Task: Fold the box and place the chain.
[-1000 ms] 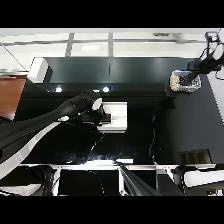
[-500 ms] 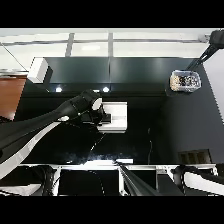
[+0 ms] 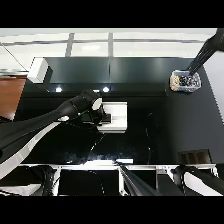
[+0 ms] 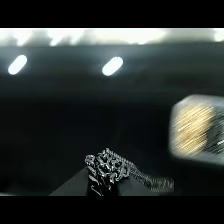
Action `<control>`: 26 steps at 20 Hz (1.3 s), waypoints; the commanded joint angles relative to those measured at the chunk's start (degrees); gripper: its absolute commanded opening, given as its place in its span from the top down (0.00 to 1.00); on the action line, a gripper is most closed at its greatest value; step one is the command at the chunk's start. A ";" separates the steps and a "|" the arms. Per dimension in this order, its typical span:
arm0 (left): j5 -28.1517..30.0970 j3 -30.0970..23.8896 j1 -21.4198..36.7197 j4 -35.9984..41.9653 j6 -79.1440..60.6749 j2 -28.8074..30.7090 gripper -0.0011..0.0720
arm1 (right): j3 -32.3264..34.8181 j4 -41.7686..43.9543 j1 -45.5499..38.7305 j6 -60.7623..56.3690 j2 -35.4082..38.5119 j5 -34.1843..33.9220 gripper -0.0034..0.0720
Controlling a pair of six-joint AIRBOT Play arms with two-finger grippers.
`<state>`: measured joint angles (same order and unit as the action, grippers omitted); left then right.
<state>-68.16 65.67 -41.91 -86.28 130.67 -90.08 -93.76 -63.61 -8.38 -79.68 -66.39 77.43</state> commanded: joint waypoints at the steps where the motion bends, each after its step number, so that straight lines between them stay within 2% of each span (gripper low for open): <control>1: 0.07 -0.04 0.00 0.02 -0.02 -0.04 0.95 | 8.15 5.57 2.69 2.16 4.61 7.67 0.94; 5: 0.09 -0.04 0.00 0.00 -0.02 -0.04 0.95 | 22.34 11.67 6.16 2.23 11.89 6.56 0.94; 10: 0.15 -0.04 0.00 -0.02 -0.02 -0.04 0.95 | 33.38 19.47 14.45 2.16 13.14 3.04 0.94; 14: 0.13 -0.04 0.00 0.00 -0.02 -0.04 0.95 | 34.60 25.92 22.12 2.10 13.07 -5.03 0.94; 18: 0.13 -0.04 0.00 0.00 -0.02 -0.04 0.95 | 34.60 33.77 23.98 2.16 12.90 -12.44 0.94; 23: 0.11 -0.04 0.00 -0.02 -0.02 -0.04 0.95 | 34.62 32.85 28.06 2.16 9.86 -16.68 0.94; 26: 0.04 -0.04 0.00 -0.02 -0.02 -0.04 0.95 | 34.62 26.84 30.67 0.94 6.19 -17.09 0.94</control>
<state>-68.05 65.67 -41.91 -86.28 130.67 -90.08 -59.18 -32.95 19.90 -77.58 -57.41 61.98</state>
